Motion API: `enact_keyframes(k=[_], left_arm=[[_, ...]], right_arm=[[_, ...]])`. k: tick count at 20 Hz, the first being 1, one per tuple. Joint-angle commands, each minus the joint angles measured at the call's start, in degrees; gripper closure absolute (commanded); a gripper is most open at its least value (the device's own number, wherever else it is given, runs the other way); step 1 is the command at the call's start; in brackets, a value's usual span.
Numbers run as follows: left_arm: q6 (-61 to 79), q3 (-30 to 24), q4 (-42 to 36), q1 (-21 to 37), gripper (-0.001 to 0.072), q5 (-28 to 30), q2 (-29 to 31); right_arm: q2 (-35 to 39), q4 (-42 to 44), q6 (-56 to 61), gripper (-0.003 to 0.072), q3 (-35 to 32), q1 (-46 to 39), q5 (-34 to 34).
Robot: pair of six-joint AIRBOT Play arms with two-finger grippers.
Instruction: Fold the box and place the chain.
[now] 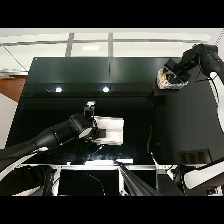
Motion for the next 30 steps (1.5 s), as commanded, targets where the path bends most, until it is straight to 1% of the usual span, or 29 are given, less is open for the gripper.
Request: enact_keyframes(k=[1,4,7,10,11,12,17,18,19,20,22,25,28,30], left_arm=[[0.0,0.0,0.0,0.0,0.0677,0.0,0.0],[0.0,0.0,0.0,0.0,0.0677,0.1,0.0],[0.0,0.1,0.0,0.0,0.0677,0.1,0.0],[0.0,0.1,0.0,0.0,0.0677,0.1,0.0],[0.0,0.1,0.0,0.0,0.0677,0.1,0.0],[0.0,0.1,0.0,0.0,0.0677,0.2,0.0],[0.0,0.1,0.0,0.0,0.0677,0.2,0.0],[0.0,0.1,0.0,0.0,0.0677,0.2,0.0],[0.0,0.1,0.0,0.0,0.0677,0.2,0.0],[0.0,0.1,0.0,0.0,0.0677,0.1,0.0],[0.0,0.1,-0.1,0.0,0.0677,0.2,0.0],[0.0,0.1,-1.3,0.0,0.0677,0.2,0.0],[0.0,0.1,-1.2,0.0,0.0677,0.2,0.0],[0.0,0.1,-1.2,0.0,0.0677,0.2,0.0]], right_arm=[[-3.6,2.9,4.3,0.0073,2.2,-1.2,-1.4],[-4.5,3.5,4.7,0.0073,2.2,-1.2,-0.3],[-5.7,6.7,4.7,0.0073,2.2,-1.2,1.6],[-6.4,6.9,4.7,0.0074,2.2,-1.2,2.8],[-6.6,7.0,4.7,0.0077,2.2,-1.2,3.0],[-6.6,7.0,4.7,0.0129,2.2,-1.2,3.1],[-6.6,7.7,2.7,0.0132,2.2,-1.2,2.9],[-6.6,8.1,2.3,0.0160,2.2,-1.2,2.9],[-6.6,9.0,0.0,0.0518,2.2,-1.2,2.9],[-6.5,10.8,-3.9,0.0669,2.3,-1.4,3.2],[-6.1,13.2,-5.7,0.0667,2.3,-2.1,2.8],[-3.8,12.8,-8.8,0.0668,2.3,-3.0,1.2],[0.4,13.2,-13.6,0.0668,2.3,-4.3,0.9],[4.6,14.0,-18.5,0.0668,2.3,-5.3,1.0]])
